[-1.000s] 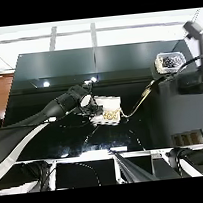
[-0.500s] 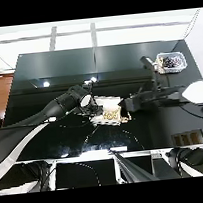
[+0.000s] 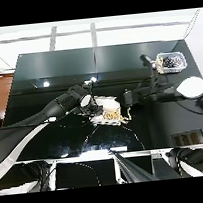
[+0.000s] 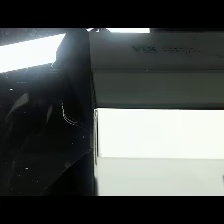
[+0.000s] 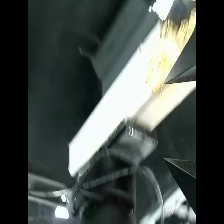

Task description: Fold the box and place the chain.

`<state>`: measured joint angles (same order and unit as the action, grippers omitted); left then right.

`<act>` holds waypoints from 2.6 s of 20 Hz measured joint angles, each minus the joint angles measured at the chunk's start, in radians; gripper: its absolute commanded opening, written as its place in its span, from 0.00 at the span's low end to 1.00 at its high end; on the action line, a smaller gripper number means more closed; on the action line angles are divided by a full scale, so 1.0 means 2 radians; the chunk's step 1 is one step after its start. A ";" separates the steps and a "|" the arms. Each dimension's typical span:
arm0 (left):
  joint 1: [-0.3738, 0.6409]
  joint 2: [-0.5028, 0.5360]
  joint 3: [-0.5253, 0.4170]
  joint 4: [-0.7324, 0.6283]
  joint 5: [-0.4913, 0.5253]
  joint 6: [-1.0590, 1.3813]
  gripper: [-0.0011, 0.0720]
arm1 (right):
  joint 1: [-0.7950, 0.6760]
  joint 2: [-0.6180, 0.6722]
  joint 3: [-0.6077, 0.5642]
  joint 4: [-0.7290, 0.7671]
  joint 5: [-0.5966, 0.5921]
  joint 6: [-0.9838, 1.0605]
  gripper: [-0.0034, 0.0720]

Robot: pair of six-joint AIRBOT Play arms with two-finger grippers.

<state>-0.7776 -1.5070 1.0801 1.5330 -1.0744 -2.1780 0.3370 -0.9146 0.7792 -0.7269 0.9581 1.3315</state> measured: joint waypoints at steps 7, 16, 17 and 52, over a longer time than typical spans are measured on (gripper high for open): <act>0.000 0.000 0.000 0.000 0.000 0.000 0.05 | -0.064 0.010 -0.075 -0.097 0.069 -0.211 1.00; 0.000 0.000 0.000 0.000 0.000 0.000 0.05 | 0.018 -0.025 -0.163 -0.042 -0.077 -0.561 1.00; 0.000 0.000 0.000 0.000 0.000 0.000 0.05 | 0.021 -0.033 -0.165 -0.031 -0.090 -0.582 1.00; 0.000 0.000 0.000 0.000 0.000 0.000 0.05 | 0.085 -0.082 -0.169 -0.032 -0.168 -0.553 0.06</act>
<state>-0.7776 -1.5070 1.0801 1.5326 -1.0748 -2.1777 0.5064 -1.0786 0.4412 -0.7906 0.6216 0.2249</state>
